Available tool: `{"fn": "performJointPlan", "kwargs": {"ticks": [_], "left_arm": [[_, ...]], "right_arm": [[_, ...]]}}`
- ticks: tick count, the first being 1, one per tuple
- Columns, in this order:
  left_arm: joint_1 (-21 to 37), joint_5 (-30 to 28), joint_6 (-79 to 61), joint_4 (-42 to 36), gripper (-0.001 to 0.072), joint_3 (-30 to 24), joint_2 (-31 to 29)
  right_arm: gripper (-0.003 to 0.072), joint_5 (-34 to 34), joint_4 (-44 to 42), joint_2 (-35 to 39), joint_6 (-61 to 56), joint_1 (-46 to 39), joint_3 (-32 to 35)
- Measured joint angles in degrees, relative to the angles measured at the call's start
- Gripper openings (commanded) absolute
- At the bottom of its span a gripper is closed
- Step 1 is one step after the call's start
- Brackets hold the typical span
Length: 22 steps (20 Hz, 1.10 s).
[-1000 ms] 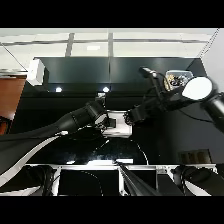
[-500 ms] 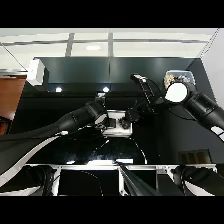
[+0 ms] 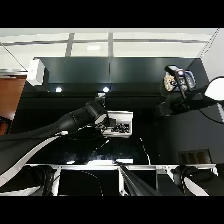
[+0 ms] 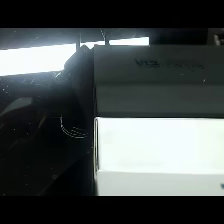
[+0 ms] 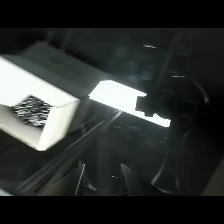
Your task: Fold the box and place the chain.
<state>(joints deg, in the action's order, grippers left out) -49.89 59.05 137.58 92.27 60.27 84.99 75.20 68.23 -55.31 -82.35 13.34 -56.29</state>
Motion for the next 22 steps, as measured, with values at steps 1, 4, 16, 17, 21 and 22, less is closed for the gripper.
{"fn": "performJointPlan", "kwargs": {"ticks": [1,4,16,17,21,22], "left_arm": [[0.0,0.0,0.0,0.0,0.0028,0.0,0.0],[0.0,0.1,0.0,-0.4,0.003,0.0,0.0],[0.4,4.7,-1.5,-1.7,0.0521,2.5,-4.8],[0.5,5.0,-2.4,-1.7,0.0522,2.6,-6.1],[1.2,7.8,-6.1,-1.2,0.0522,2.1,-11.9],[1.8,8.5,-7.0,-1.2,0.0522,1.3,-13.4]], "right_arm": [[0.0245,-0.1,0.7,0.6,0.0,-1.4,0.4],[0.0245,-1.4,1.5,1.5,0.0,-3.7,1.4],[0.0245,-3.2,2.1,2.0,0.1,-5.1,2.4],[0.0245,-3.3,2.1,2.0,0.1,-5.1,2.4],[0.0245,-3.3,2.1,2.0,0.1,-5.1,2.4],[0.0245,-3.3,2.1,2.0,0.1,-5.1,2.4]]}}
